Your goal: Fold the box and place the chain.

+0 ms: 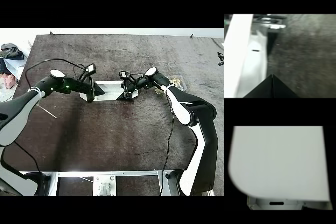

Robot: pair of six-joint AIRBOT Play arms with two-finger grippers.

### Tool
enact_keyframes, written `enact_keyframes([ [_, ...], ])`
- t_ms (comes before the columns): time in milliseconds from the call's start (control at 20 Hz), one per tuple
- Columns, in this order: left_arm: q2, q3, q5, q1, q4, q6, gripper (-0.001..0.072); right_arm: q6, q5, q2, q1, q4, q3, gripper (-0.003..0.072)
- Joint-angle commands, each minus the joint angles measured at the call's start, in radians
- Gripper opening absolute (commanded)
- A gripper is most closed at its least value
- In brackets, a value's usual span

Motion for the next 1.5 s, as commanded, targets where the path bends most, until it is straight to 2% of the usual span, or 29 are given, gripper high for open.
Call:
enact_keyframes([
  [0, -0.051, 0.075, 0.063, -0.006, -0.014, -0.059, 0.0012, 0.0, 0.001, -0.001, 0.0, 0.0, 0.0, 0.0318],
  [150, -0.109, 0.177, 0.059, 0.041, -0.02, -0.103, 0.0011, 0.0, 0.0, -0.001, 0.0, 0.0, 0.0, 0.0318],
  [350, -0.163, 0.237, 0.074, 0.06, -0.035, -0.102, 0.0012, 0.0, 0.0, -0.001, 0.0, 0.0, 0.0, 0.0318],
  [700, -0.227, 0.246, 0.12, 0.06, -0.055, -0.103, 0.0012, 0.0, 0.0, -0.001, 0.0, 0.0, 0.0, 0.0318],
  [850, -0.248, 0.246, 0.12, 0.06, -0.021, -0.124, 0.0012, 0.0, 0.0, -0.001, 0.0, 0.0, 0.0, 0.0318],
  [1150, -0.249, 0.246, 0.131, 0.054, 0.071, -0.13, 0.0013, 0.0, 0.0, 0.0, 0.0, 0.0, 0.0, 0.0318],
  [1450, -0.241, 0.247, 0.148, 0.055, 0.05, -0.127, 0.0013, 0.0, 0.0, -0.001, 0.0, 0.0, 0.0, 0.0318],
])
